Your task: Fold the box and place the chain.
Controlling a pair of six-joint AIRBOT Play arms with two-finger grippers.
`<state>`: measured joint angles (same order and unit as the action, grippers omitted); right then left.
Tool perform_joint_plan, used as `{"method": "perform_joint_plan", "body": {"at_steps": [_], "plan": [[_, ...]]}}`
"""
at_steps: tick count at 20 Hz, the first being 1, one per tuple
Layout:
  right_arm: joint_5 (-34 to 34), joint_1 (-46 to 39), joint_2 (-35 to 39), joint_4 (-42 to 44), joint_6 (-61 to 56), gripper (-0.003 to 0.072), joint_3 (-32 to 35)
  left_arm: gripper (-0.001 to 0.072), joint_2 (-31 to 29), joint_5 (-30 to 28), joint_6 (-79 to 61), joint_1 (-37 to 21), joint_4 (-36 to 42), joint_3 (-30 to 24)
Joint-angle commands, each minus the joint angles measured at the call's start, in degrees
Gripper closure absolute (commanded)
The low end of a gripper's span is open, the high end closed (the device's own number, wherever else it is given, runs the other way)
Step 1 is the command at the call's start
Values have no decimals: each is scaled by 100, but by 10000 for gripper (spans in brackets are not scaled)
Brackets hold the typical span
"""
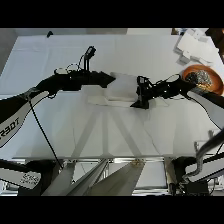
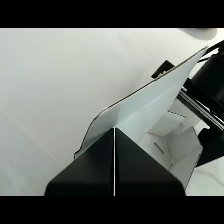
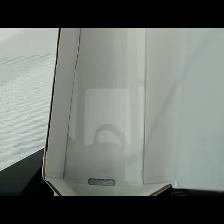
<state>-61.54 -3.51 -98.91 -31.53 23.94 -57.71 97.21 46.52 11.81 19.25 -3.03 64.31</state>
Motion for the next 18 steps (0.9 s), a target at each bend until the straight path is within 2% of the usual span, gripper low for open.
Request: {"method": "perform_joint_plan", "body": {"at_steps": [1,5,9,15,18], "plan": [[4,4,-2,-11,9,96,0,708,28,-221,173,33,-2,-2],[4,4,-2,-13,9,96,0,708,-17,-129,173,44,0,-2],[4,4,-2,-11,9,96,0,707,-407,782,170,-37,-313,-2],[4,4,-2,-11,9,96,0,703,-1016,2334,173,-442,-2138,-4],[2,4,-2,-13,9,96,0,702,-1043,2371,170,-529,-3268,-9]]}}
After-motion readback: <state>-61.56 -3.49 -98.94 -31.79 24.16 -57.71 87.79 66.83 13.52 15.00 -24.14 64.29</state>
